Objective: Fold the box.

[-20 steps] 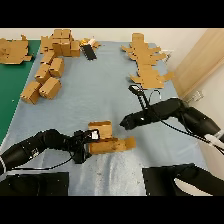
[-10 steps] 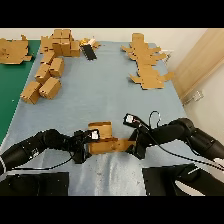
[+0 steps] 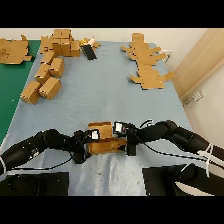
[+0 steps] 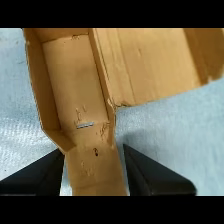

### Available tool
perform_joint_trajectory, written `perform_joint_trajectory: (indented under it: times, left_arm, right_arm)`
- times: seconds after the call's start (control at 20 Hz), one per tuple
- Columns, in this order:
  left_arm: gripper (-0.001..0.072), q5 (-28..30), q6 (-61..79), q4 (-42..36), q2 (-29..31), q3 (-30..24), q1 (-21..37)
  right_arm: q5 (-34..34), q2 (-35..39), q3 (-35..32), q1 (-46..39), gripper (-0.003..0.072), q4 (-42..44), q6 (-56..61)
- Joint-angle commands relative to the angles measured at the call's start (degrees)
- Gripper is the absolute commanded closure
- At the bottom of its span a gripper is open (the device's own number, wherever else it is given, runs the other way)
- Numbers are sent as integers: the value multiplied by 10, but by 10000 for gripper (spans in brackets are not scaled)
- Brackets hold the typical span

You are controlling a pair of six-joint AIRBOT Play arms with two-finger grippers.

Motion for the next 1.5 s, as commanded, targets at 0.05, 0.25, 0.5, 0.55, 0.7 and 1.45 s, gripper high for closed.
perform_joint_trajectory:
  times: [0.05,0.25,0.5,0.55,0.7,1.45]
  left_arm:
    - [285,0,0,0,0,0,0]
    - [285,0,0,0,0,0,0]
    - [285,0,0,0,0,0,0]
    - [285,0,0,0,0,0,0]
    - [285,0,0,0,0,0,0]
    - [285,0,0,0,0,0,0]
  right_arm:
    - [22,-22,1,9,118,11,-26]
    - [16,-21,2,22,343,28,-42]
    - [20,-21,2,34,492,35,-43]
    - [21,-21,2,34,522,38,-45]
    - [40,-22,2,48,523,41,-57]
    - [69,-40,1,80,117,50,-57]
